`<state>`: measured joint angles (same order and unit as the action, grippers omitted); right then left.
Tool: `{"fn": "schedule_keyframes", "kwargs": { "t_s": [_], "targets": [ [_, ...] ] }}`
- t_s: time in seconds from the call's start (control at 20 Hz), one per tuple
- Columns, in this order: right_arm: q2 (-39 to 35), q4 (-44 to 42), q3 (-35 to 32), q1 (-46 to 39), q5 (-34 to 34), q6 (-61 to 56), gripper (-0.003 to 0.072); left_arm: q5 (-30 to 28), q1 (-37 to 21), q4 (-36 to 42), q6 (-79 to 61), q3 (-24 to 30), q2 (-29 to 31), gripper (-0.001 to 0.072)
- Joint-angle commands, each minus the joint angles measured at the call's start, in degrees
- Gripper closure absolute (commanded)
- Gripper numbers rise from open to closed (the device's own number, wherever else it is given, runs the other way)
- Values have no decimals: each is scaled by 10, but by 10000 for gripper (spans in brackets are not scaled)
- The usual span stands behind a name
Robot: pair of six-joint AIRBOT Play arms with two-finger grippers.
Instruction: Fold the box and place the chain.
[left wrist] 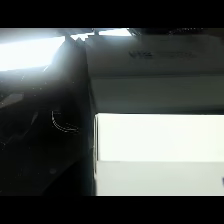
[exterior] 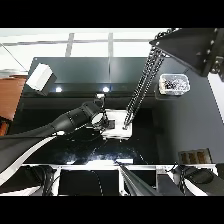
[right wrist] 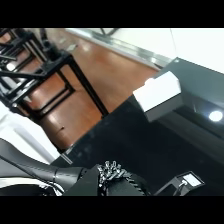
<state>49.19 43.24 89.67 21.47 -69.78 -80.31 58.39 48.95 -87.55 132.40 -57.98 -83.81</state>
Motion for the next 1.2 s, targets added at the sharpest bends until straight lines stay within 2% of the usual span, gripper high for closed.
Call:
{"fn": "schedule_keyframes", "kwargs": {
  "t_s": [0.0, 0.3, 0.5, 0.75, 1.15],
  "targets": [
    [0, 0, 1, 6, 4, 0, 657, 2, 0, 0, 0, 0, 0, 679],
    [0, 0, 7, 6, -11, -2, 657, 2, 0, 0, 0, 0, 0, 679],
    [-1, 110, 34, 5, -52, -39, 657, 2, 0, 0, 0, 0, 0, 679],
    [0, 76, 35, 6, -87, -39, 657, 2, 0, 0, 0, 0, 0, 679],
    [13, 20, 35, 6, -86, -23, 656, 1, 0, 0, 0, 0, 0, 679]
  ]
}}
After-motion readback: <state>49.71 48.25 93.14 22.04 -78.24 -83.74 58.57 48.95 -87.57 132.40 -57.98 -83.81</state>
